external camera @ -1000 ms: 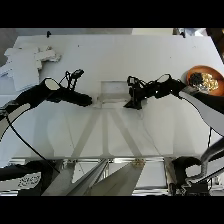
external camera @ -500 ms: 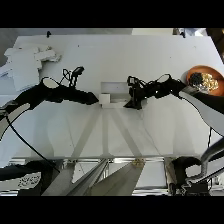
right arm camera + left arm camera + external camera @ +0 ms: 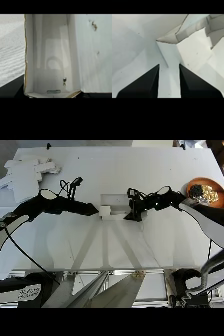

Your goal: Fold the box and place the chain.

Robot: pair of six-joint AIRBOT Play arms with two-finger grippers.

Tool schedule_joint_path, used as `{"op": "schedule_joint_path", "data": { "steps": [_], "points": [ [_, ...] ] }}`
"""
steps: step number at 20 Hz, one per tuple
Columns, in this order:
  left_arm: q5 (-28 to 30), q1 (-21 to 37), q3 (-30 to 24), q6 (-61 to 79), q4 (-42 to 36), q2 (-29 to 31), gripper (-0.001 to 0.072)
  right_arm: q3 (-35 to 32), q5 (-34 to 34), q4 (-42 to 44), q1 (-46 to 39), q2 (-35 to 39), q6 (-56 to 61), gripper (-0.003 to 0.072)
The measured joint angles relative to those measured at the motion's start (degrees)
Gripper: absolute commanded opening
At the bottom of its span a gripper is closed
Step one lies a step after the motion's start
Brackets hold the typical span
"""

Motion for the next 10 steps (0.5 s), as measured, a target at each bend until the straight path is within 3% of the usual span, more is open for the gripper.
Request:
{"op": "schedule_joint_path", "data": {
  "steps": [3,5,6,10],
  "points": [
    [-0.76,0.00,0.00,2.03,-2.91,0.00,0.0302,0.00,0.00,0.00,0.00,0.00,0.00,0.0375],
    [-1.03,0.00,0.00,2.89,-4.13,0.00,0.0454,0.00,0.00,0.00,0.00,0.00,0.00,0.0375],
    [-1.11,0.00,0.00,3.26,-4.39,0.00,0.0472,0.00,0.00,0.00,0.00,0.00,0.00,0.0375],
    [-0.87,0.00,0.00,3.72,-3.76,0.00,0.0471,0.00,0.00,0.00,0.00,0.00,0.00,0.0375]
  ]
}}
